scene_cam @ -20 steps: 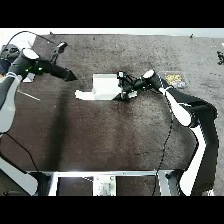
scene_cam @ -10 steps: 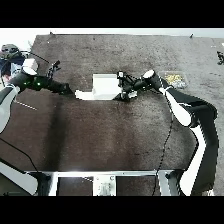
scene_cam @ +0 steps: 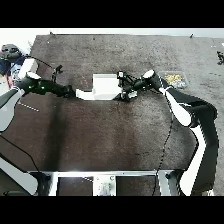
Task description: Fold the box and place the chain.
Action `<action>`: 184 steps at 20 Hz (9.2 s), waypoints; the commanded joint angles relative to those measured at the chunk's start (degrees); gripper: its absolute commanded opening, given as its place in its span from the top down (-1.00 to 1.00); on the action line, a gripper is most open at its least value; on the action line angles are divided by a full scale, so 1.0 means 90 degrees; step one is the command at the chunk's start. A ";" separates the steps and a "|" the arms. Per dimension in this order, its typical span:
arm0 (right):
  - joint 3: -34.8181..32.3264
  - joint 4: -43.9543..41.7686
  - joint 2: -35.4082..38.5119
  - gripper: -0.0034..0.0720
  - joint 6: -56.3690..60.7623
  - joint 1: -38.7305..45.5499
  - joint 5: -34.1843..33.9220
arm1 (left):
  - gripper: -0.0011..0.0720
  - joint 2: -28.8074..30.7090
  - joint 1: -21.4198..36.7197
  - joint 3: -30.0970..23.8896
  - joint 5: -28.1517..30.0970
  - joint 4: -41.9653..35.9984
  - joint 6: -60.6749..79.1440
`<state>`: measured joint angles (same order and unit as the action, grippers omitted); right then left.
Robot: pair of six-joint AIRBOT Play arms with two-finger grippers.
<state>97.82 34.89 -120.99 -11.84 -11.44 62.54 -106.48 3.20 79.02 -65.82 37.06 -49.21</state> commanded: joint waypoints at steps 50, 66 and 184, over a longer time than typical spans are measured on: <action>-0.0002 0.0000 0.0000 -0.35 0.0002 -0.0005 0.0002 | 0.10 -0.0036 -0.2929 0.1644 0.1112 0.4197 -0.5753; -0.0002 0.0000 0.0000 -0.35 0.0000 -0.0005 0.0000 | 0.39 -0.1314 -0.3842 0.3560 -0.0777 0.7242 -0.8371; -0.0002 0.0000 0.0000 -0.35 0.0000 -0.0005 0.0002 | -0.84 -0.1715 -0.1185 0.1392 -0.0306 -0.1880 0.8473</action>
<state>97.80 34.89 -121.01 -11.86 -11.44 62.54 -121.91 -7.49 91.46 -69.32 19.75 27.18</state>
